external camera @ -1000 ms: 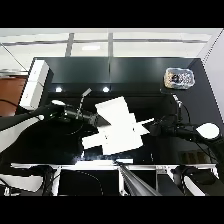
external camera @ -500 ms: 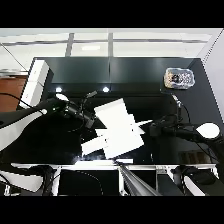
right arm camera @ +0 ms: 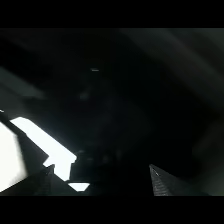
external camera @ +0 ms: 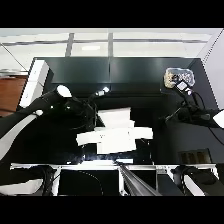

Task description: Fold the box and place the chain.

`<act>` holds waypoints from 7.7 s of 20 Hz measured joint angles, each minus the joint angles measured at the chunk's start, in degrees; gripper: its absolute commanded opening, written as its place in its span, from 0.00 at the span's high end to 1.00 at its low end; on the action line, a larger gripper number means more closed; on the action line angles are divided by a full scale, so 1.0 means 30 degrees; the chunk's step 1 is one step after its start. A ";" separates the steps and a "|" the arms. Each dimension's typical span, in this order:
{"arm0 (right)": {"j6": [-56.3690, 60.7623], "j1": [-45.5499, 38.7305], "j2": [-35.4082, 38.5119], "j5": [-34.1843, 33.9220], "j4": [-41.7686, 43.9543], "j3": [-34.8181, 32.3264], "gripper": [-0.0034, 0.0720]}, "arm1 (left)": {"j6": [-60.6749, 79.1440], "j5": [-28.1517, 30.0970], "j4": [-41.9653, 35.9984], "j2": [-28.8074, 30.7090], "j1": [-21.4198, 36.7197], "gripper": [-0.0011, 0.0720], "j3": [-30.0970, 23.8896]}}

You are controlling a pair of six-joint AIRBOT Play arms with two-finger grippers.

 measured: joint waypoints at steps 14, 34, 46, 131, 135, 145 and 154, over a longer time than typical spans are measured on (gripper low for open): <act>-0.7934 0.2397 -0.0597 -0.0022 0.3483 -0.2922 0.02 | 0.0852 0.3854 0.1821 0.0459 -0.1654 0.94 -0.1362; -1.2553 0.9777 -0.4087 -0.4561 0.5712 -0.4838 0.02 | 0.0925 0.3847 0.1996 0.0408 -0.1661 0.94 -0.1384; -1.1111 1.0061 -0.3759 -0.5931 0.6972 -0.3847 0.02 | 0.0925 0.3854 0.2025 0.0605 -0.1719 0.94 -0.1399; -1.8848 0.8225 -0.7817 -0.6025 1.1380 -0.4364 0.24 | -0.8575 -0.1880 -0.4284 0.6645 0.2543 0.94 -0.6127; -1.8848 0.8225 -0.7817 -0.6018 1.1380 -0.4364 0.24 | -0.5013 0.1581 -1.0666 0.6317 0.1792 0.94 -0.7614; -1.8848 0.8225 -0.7817 -0.5996 1.1380 -0.4364 0.24 | -0.1005 0.9916 -1.2859 0.5719 -0.1574 0.94 -0.8145; -1.8855 0.8225 -0.7817 -0.5974 1.1373 -0.4364 0.24 | -0.0809 1.1526 -1.0907 0.5202 -0.2543 0.94 -0.8014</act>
